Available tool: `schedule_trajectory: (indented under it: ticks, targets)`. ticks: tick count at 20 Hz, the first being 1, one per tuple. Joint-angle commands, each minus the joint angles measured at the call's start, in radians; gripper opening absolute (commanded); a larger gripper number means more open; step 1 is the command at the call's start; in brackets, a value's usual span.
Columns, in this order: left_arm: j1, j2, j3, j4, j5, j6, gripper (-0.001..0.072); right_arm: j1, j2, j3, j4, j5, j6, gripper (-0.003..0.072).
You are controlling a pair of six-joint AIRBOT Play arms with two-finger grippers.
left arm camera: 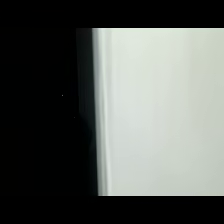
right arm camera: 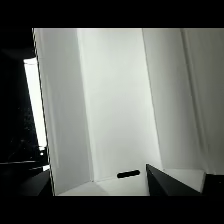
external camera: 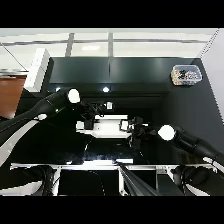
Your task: Fold the box and place the chain.
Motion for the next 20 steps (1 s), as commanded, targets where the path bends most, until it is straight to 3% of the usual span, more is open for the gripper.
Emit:
schedule_trajectory:
  ticks: [1, 3, 7, 20]
  targets:
    - [0.001, 0.0, 0.0, 0.0, 0.0, 0.001, 0.0031, -0.021, 0.007, 0.012, 0.005, 0.016, -0.073, 0.063]
    - [0.001, 0.0, 0.0, 0.0, 0.0, 0.002, 0.0031, -0.062, 0.006, 0.041, 0.008, 0.07, -0.109, 0.0631]
    - [0.001, 0.0, 0.0, 0.0, 0.001, 0.001, 0.003, -0.126, 0.006, 0.072, 0.026, 0.06, -0.128, 0.0631]
    - [0.0, 0.0, 0.0, 0.0, 0.001, 0.002, 0.003, -0.131, -0.019, 0.072, 0.079, 0.037, -0.127, 0.063]
